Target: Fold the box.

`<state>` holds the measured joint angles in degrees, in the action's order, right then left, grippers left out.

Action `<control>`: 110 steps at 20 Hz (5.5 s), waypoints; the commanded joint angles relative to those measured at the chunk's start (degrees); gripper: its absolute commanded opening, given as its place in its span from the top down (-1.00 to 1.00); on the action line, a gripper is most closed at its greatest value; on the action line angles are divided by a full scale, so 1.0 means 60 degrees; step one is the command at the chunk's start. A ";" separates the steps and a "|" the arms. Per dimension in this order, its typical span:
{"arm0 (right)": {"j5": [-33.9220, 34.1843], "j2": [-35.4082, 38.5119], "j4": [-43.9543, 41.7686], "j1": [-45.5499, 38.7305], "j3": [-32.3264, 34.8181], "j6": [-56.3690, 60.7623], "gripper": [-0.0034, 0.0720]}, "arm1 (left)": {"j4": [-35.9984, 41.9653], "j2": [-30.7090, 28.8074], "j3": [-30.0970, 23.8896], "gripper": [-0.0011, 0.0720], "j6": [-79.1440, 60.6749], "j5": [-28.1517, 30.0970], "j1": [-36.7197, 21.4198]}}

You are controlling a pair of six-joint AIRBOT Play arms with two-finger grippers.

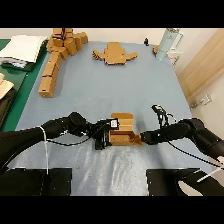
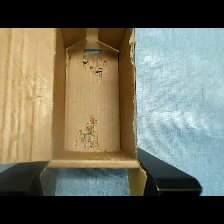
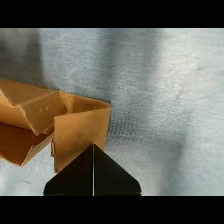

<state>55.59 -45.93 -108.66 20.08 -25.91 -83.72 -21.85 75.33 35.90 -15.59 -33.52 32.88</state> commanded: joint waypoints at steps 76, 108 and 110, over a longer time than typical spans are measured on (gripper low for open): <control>-0.0244 -0.0091 -0.1960 0.0007 -0.0488 -0.0998 0.16 | -0.0004 0.0004 0.0000 -0.46 0.0000 0.0004 -0.0007; 0.2065 -0.4911 0.4335 0.4889 -0.4299 0.8229 0.33 | -0.0004 0.0004 0.0000 -0.46 0.0000 0.0004 -0.0007; 0.2062 -0.4911 0.4390 0.4889 -0.4299 0.8309 0.88 | 0.0000 0.0004 0.0000 -0.46 0.0000 0.0004 -0.0007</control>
<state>68.03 -74.37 -83.35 48.84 -51.27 -36.58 -21.85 75.33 35.90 -15.49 -33.50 32.88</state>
